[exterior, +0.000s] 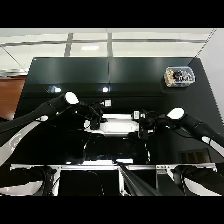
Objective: Fold the box and place the chain.
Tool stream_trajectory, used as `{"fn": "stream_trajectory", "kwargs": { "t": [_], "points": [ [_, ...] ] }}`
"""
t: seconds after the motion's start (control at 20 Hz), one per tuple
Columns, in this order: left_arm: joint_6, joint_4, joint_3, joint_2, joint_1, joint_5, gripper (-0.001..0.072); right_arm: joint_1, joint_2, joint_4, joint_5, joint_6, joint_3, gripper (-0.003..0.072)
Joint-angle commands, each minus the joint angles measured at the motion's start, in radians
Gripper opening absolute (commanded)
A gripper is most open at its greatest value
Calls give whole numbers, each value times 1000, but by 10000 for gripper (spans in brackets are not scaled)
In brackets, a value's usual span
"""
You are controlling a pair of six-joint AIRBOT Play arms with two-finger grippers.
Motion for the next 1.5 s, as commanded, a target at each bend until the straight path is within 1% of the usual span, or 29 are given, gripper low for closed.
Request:
{"fn": "stream_trajectory", "kwargs": {
  "t": [0.0,0.2,0.4,0.75,0.8,0.85,0.95,1.0,1.05,1.25,1.3,1.35,1.4,1.45],
  "points": [
    [-3,0,0,0,0,2,29,1,-35,-5,-5,-36,0,715],
    [-3,0,0,0,0,2,29,3,-40,-13,-3,-40,0,714],
    [-3,0,0,0,0,2,29,37,-42,-63,-26,-20,0,714],
    [-3,0,0,0,0,2,29,38,-44,-54,-45,-5,0,713],
    [-3,0,0,0,0,2,29,38,-44,-54,-45,-5,0,674],
    [-3,0,0,0,0,2,29,38,-44,-54,-45,-5,0,584],
    [-3,0,0,0,0,2,29,38,-44,-54,-46,-5,0,582],
    [-3,0,0,0,0,2,29,38,-44,-53,-49,-2,0,554],
    [-3,0,0,0,0,2,29,38,-44,-50,-49,-2,0,427],
    [-9,0,0,1,1,-3,32,38,-44,-50,-49,-3,0,424],
    [-13,3,3,5,2,-13,75,38,-44,-50,-49,-3,0,424],
    [-16,12,10,14,2,-24,289,38,-44,-50,-49,-3,0,423],
    [-42,13,16,28,2,-24,465,38,-43,-50,-49,-3,0,423],
    [-84,27,25,45,2,-25,564,38,-43,-50,-49,-3,0,424]
  ]
}}
